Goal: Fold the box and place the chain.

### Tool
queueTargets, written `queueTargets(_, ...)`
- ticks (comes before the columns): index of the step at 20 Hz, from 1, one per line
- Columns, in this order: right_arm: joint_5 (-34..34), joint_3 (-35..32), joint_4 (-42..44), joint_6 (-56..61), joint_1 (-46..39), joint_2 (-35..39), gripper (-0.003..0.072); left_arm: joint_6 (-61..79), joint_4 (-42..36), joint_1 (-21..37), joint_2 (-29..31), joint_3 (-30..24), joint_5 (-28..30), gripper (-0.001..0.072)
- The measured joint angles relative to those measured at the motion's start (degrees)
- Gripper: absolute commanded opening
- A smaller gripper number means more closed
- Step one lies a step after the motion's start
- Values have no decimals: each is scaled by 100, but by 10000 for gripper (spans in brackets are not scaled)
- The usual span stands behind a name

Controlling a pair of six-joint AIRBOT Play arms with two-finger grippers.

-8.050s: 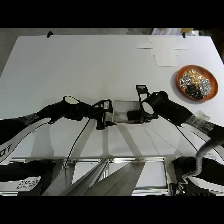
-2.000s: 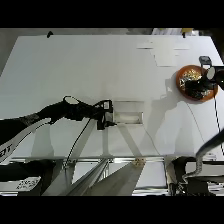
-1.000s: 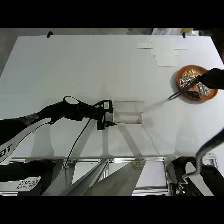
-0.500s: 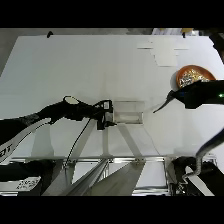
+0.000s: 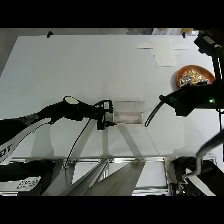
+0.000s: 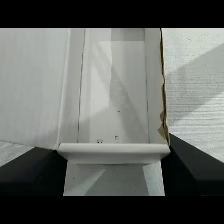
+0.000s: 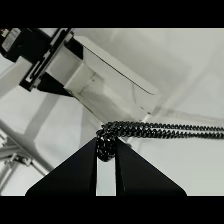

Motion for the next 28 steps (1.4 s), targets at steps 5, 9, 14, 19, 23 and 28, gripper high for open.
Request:
queueTargets(5, -404, 0, 151, 20, 326, 0, 10, 0, 0, 0, 0, 0, 0, 209)
queueTargets(9, -673, -46, 192, 22, 487, -13, 10, 0, 0, 0, -2, 0, 0, 209)
queueTargets(14, -809, -498, 210, 24, 542, -22, 10, 0, 0, 0, 0, 0, 0, 209)
queueTargets(19, -1121, -1169, 186, 17, 549, -24, 10, 0, 0, 0, 0, 0, 2, 209)
queueTargets(23, -1552, -1862, 44, 7, 549, -37, 10, 0, 0, 0, 0, 0, 0, 209)
queueTargets(28, -2240, -2636, 7, 2, 549, -109, 10, 0, 0, 0, -2, 0, 2, 209)
